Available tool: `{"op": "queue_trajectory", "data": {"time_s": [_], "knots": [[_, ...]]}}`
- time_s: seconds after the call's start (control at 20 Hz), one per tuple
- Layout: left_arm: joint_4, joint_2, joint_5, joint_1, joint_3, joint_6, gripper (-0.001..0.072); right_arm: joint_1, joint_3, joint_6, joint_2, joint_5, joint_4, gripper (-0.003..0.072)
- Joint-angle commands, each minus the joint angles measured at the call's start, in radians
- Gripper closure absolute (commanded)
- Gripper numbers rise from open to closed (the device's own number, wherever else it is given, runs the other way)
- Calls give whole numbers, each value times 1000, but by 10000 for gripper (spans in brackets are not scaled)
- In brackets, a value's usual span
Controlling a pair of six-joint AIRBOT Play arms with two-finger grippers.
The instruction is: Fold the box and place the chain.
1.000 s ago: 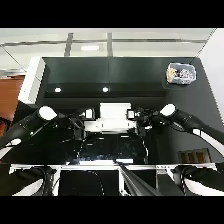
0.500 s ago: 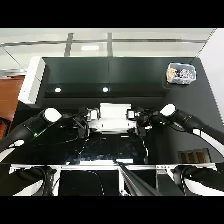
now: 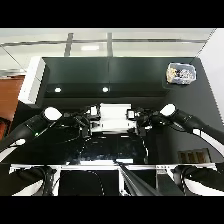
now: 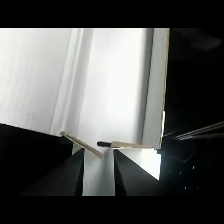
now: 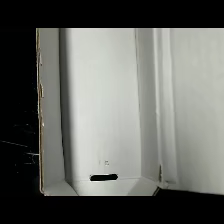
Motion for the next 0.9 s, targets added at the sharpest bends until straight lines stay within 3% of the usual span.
{"op": "queue_trajectory", "data": {"time_s": [0.0,0.15,0.5,0.55,0.6,0.75,0.8,0.85], "knots": [[-132,-49,-15,-17,5,31,492,0,0,0,-1,0,0,200],[-262,-100,-12,-32,26,102,492,0,0,0,-1,0,0,200],[-260,-132,-19,-15,50,100,493,0,0,0,-1,0,0,200],[-256,-132,-19,-15,50,101,506,0,0,0,-1,0,0,200],[-252,-132,-21,-16,50,101,590,0,0,0,-1,0,0,200],[-249,-132,-27,-16,50,100,593,0,0,0,-1,0,0,200],[-250,-132,-29,-18,50,100,484,0,0,0,-1,0,0,200],[-251,-132,-27,-20,50,100,298,0,0,0,-1,0,0,200]]}}
